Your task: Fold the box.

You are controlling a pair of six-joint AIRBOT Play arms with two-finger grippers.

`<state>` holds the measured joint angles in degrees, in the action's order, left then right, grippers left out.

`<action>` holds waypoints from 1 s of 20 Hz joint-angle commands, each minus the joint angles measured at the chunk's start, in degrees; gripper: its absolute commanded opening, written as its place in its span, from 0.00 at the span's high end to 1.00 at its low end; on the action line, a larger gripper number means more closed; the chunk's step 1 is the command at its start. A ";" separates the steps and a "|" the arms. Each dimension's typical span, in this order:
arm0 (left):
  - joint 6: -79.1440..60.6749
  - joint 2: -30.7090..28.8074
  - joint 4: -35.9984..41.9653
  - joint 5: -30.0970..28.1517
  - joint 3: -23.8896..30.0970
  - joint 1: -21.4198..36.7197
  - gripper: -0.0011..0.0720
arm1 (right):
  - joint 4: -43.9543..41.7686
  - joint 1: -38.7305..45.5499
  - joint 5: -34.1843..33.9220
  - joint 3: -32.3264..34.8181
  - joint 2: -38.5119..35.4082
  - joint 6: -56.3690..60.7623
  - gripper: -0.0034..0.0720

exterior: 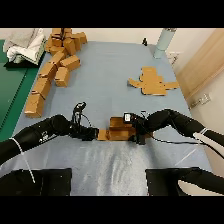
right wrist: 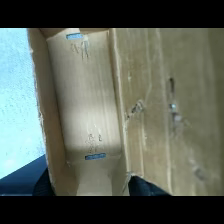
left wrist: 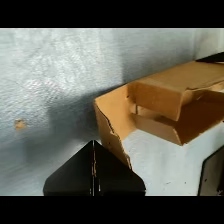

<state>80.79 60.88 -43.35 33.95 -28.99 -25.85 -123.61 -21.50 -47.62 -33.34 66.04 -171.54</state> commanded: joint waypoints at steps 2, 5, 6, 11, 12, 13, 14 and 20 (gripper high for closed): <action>-6.47 0.13 9.16 -1.03 -1.03 -2.89 0.97 | -0.02 -0.02 0.02 -0.02 -0.02 0.02 0.28; -6.43 0.13 9.09 -0.92 -2.54 -2.95 0.96 | -0.02 -0.04 0.02 -0.02 -0.02 0.02 0.28; -6.45 0.13 9.07 -0.96 -2.93 -2.78 0.96 | -0.02 -0.04 0.02 -0.02 -0.02 0.02 0.28; -6.45 0.13 8.87 -0.79 -3.56 -2.29 0.43 | -0.02 -0.04 0.02 -0.02 -0.02 0.02 0.28; -6.45 0.13 8.87 -0.72 -3.56 -2.29 0.43 | -0.02 -0.04 0.02 -0.02 -0.02 0.00 0.28; -6.45 0.13 8.83 -0.72 -3.56 -2.29 0.43 | -0.02 -0.02 0.02 -0.02 -0.02 0.02 0.28; -6.47 0.13 8.31 -0.76 -3.56 -2.27 0.43 | -0.04 -0.04 0.02 -0.02 -0.02 0.02 0.28; -6.71 0.13 8.00 1.60 -5.22 -2.27 0.43 | -0.02 -0.04 0.02 -0.02 -0.02 0.02 0.28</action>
